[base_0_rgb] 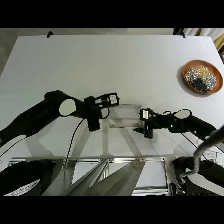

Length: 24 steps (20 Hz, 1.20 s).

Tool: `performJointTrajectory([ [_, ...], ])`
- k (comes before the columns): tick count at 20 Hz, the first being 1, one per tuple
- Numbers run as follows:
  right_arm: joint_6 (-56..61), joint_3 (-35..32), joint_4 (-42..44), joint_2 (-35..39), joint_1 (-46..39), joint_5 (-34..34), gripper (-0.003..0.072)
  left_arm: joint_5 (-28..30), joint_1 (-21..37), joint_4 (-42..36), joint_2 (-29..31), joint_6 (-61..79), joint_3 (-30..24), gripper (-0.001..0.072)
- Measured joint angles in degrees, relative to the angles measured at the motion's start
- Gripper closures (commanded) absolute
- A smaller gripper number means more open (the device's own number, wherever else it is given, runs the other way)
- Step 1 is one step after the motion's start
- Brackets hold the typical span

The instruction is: Fold the box and place the chain.

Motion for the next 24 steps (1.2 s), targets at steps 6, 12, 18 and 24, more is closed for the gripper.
performJointTrajectory([
  [6,0.00,0.00,0.00,0.00,0.00,0.00,0.0279,3.37,-0.07,-4.24,-1.97,9.46,-6.47,0.0696],
  [12,0.00,0.00,0.00,0.00,0.00,0.00,0.0279,6.51,0.68,-8.20,-5.73,16.76,-7.78,0.0476],
  [18,0.00,0.00,0.00,0.00,0.00,0.00,0.0279,7.21,4.13,-10.43,-5.73,23.34,-7.93,0.0424],
  [24,0.00,0.00,0.00,0.00,0.00,0.00,0.0279,7.63,6.43,-16.98,-5.70,39.28,-7.93,0.0415],
])
